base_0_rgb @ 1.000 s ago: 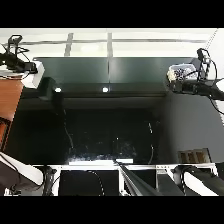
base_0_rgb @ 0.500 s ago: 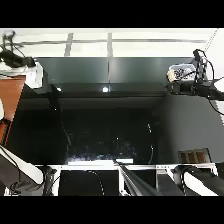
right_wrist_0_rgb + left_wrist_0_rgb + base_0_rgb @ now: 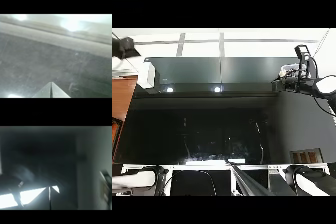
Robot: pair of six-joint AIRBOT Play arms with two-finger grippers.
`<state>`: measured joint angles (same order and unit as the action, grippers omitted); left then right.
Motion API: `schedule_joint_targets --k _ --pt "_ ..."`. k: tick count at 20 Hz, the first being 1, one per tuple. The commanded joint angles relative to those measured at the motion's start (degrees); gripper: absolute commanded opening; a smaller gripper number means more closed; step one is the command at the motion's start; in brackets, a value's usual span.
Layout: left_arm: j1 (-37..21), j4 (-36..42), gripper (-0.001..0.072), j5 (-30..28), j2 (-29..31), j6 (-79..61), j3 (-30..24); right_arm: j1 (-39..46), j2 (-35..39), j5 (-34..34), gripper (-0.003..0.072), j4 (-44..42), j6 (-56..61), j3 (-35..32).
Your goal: Fold the box and place the chain.
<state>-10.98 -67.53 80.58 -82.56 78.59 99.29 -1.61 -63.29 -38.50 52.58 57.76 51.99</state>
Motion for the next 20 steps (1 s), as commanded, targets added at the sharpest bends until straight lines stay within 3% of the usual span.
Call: schedule_joint_targets --k 1,3,4,7,12,20 --pt "10.69 -1.11 0.0025 -7.80 20.11 4.92 -25.99 0.55 -1.22 1.90 0.0020 1.90 0.37 -0.04" --pt "15.47 -1.14 0.0026 -16.81 30.95 6.08 -42.12 1.66 -3.15 0.72 0.0019 3.02 1.60 -0.04" --pt "16.48 -1.11 0.0026 -17.99 34.60 7.41 -47.36 2.34 -3.89 -0.28 0.0019 3.28 2.54 -0.07" --pt "16.41 -2.25 0.0026 -17.31 41.72 8.46 -56.43 4.61 -4.37 -0.94 0.0019 6.14 5.11 -0.22" --pt "16.31 -3.43 0.0028 -17.59 44.02 8.44 -57.77 9.86 -4.37 -1.55 0.0020 9.20 8.02 -0.31" --pt "16.31 -3.61 0.0028 -17.53 43.98 8.44 -57.77 10.05 -4.37 -5.01 0.0020 8.83 8.02 -0.31"
